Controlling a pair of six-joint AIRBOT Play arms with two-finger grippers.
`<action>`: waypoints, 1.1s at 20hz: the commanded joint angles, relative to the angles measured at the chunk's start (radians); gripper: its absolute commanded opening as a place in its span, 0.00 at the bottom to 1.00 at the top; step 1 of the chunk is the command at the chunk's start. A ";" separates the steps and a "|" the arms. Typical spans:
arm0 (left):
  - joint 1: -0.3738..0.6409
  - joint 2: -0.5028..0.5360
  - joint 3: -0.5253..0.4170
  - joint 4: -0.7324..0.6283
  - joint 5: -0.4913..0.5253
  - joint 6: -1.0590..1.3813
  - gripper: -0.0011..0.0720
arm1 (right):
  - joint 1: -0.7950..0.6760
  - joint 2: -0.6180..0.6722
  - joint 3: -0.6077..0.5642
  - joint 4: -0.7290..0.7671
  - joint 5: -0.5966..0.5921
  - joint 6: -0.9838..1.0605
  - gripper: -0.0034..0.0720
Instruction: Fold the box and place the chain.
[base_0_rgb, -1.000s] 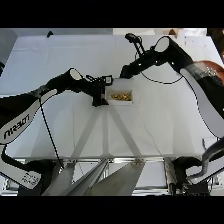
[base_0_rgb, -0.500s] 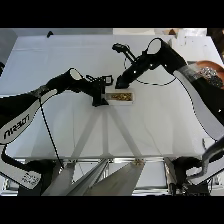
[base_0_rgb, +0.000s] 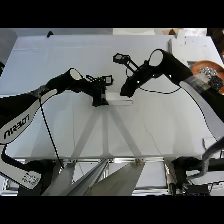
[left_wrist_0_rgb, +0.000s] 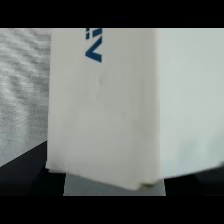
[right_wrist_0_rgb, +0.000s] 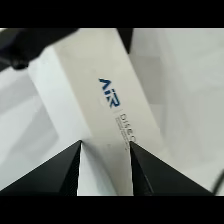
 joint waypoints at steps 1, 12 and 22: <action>-0.001 0.000 0.000 0.001 0.000 0.002 0.31 | 0.001 0.096 -0.131 -0.035 -0.277 -0.113 0.50; -0.001 0.000 0.000 0.001 0.000 0.002 0.31 | 0.062 0.131 -0.165 -0.035 -0.336 -0.224 0.49; -0.001 0.000 0.000 0.001 0.000 0.002 0.31 | 0.109 0.134 -0.255 -0.035 -0.463 -0.221 0.38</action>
